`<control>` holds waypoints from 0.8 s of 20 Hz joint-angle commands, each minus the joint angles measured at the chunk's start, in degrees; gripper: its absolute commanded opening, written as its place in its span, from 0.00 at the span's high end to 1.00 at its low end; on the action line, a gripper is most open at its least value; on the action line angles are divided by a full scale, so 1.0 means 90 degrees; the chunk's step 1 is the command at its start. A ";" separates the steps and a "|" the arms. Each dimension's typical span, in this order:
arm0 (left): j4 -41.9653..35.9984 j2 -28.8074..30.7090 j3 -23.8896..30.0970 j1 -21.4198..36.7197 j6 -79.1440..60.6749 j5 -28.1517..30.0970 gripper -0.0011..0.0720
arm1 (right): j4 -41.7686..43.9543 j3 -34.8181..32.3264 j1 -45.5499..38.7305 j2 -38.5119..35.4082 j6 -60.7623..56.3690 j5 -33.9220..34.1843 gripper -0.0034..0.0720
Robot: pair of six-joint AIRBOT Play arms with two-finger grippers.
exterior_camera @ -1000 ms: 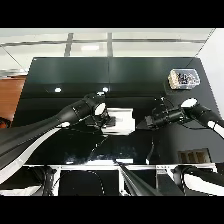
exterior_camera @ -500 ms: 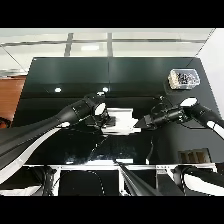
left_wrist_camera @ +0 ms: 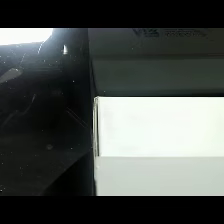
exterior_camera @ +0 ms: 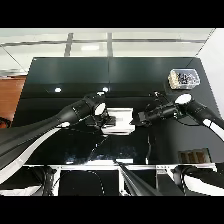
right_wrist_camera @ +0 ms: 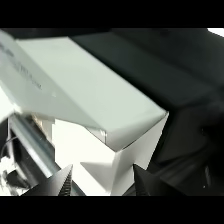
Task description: Fold the box and place the chain.
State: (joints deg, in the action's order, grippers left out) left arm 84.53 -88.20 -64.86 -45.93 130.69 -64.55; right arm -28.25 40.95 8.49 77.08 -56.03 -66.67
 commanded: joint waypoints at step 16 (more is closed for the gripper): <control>0.0002 0.0000 -0.0002 0.0005 -0.0002 -0.0010 0.95 | -0.5241 0.1644 0.2939 0.0015 -0.5931 0.0789 0.50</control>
State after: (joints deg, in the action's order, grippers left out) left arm 84.42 -88.20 -64.86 -45.91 130.69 -64.29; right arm -65.98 53.71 31.24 77.12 -99.02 -58.83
